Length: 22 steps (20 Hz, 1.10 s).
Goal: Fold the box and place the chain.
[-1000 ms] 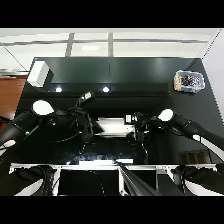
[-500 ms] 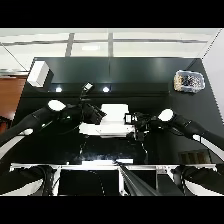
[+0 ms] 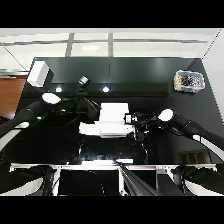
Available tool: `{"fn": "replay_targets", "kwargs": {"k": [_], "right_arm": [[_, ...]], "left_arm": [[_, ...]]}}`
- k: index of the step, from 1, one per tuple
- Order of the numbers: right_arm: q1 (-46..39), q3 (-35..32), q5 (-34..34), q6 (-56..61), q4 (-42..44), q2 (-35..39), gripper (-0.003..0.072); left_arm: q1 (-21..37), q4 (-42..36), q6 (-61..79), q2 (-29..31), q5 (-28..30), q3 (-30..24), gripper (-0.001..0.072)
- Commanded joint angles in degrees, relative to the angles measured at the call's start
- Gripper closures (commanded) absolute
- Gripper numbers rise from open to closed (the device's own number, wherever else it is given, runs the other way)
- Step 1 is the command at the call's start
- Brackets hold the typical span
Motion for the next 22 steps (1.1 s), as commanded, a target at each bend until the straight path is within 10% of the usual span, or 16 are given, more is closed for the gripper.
{"fn": "replay_targets", "kwargs": {"k": [1, 5, 6, 8, 14, 22], "right_arm": [[0.04, -0.04, -0.02, 0.09, 0.04, -0.04, 0.0554], [0.04, -0.04, -0.02, 0.07, 0.04, -0.04, 0.0554], [0.04, -0.04, -0.02, 0.09, 0.04, -0.04, 0.0554], [0.04, -0.04, -0.02, 0.09, 0.04, -0.04, 0.0554], [0.04, -0.04, -0.02, 0.09, 0.04, -0.04, 0.0554], [0.04, -0.04, -0.02, 0.09, 0.04, -0.04, 0.0554]], "left_arm": [[6.91, 2.97, -0.07, 7.48, -8.39, 0.70, 0.0681], [12.72, 13.00, 3.26, 12.74, -21.88, -0.92, 0.0675], [12.17, 13.66, 8.63, 12.74, -25.00, -1.86, 0.0562], [9.03, 15.61, 22.60, 12.74, -23.89, -4.63, -0.0011], [-3.10, 24.70, 25.77, 11.93, -1.42, -6.86, -0.0003], [-4.70, 28.00, 23.93, 7.34, -2.01, -6.86, 0.0018]]}}
